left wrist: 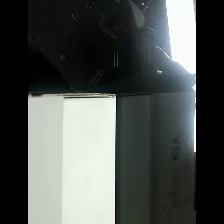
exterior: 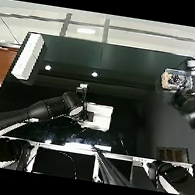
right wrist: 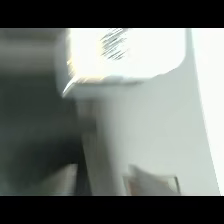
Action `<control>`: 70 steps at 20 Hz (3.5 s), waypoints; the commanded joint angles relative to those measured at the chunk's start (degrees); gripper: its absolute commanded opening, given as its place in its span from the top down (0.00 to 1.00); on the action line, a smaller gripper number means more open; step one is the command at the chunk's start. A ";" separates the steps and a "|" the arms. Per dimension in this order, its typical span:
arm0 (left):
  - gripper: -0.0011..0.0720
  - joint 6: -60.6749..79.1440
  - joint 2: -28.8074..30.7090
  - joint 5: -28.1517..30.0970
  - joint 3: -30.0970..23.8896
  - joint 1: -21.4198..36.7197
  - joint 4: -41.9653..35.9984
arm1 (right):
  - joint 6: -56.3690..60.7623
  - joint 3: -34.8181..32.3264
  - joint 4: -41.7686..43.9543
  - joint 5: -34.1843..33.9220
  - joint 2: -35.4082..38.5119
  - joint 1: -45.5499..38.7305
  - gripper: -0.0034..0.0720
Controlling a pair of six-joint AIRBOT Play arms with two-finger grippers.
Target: Fold the box and place the chain.
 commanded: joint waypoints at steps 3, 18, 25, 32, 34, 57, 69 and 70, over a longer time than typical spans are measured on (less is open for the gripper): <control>0.95 0.02 -0.02 0.13 0.00 0.02 0.02 | -3.89 2.89 15.63 -22.69 -12.33 -26.88 0.00; 0.95 0.02 -0.02 0.13 0.00 0.02 0.02 | -4.76 56.52 44.02 8.92 -59.12 -40.48 0.03; 0.95 0.02 -0.02 0.13 0.00 0.02 0.02 | -3.34 56.52 44.19 3.63 -60.65 -40.48 0.06; 0.95 0.02 -0.02 0.13 0.00 0.02 0.02 | -3.82 56.52 45.57 2.14 -63.71 -40.30 0.23; 0.95 0.02 -0.02 0.13 0.00 0.02 0.02 | -5.46 56.68 45.62 2.54 -63.65 -40.35 0.54; 0.95 0.02 -0.02 0.13 0.00 0.02 0.00 | -45.07 57.48 75.45 7.78 -18.91 -41.99 0.95; 0.95 0.02 -0.02 0.22 0.00 0.02 0.02 | -47.69 56.98 75.01 20.24 -8.68 -19.87 0.95; 0.95 0.02 -0.02 0.35 0.00 0.02 0.00 | -47.87 56.98 73.81 21.38 -8.68 -17.42 0.95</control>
